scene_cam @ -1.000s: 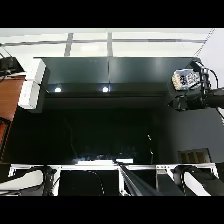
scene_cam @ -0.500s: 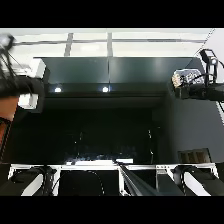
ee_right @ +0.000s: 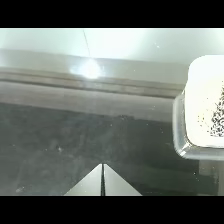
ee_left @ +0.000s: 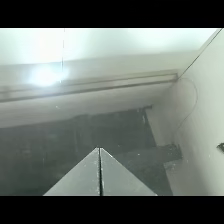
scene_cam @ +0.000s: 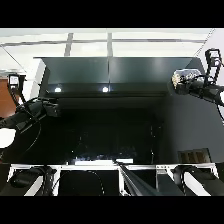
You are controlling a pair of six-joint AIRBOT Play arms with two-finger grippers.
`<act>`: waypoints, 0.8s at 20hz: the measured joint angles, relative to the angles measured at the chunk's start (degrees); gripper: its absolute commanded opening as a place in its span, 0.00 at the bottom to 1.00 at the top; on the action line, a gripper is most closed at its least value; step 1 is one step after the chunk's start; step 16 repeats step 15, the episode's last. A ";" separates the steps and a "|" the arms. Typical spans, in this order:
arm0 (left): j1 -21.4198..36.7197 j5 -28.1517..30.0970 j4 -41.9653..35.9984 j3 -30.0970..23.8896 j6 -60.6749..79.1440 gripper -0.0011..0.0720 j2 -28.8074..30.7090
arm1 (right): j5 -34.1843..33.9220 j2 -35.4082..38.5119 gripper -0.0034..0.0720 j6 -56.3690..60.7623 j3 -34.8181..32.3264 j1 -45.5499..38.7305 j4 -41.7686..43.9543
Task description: Fold the box and place the chain.
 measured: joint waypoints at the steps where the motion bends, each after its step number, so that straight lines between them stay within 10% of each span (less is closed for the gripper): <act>1: 0.00 0.63 -0.04 -0.24 -0.04 0.05 0.20 | -0.22 0.00 0.06 0.00 -0.07 0.00 -0.02; 16: 0.00 1.84 -0.07 -0.92 -0.39 0.05 0.57 | -0.52 0.00 0.06 -0.11 -0.24 0.00 -0.13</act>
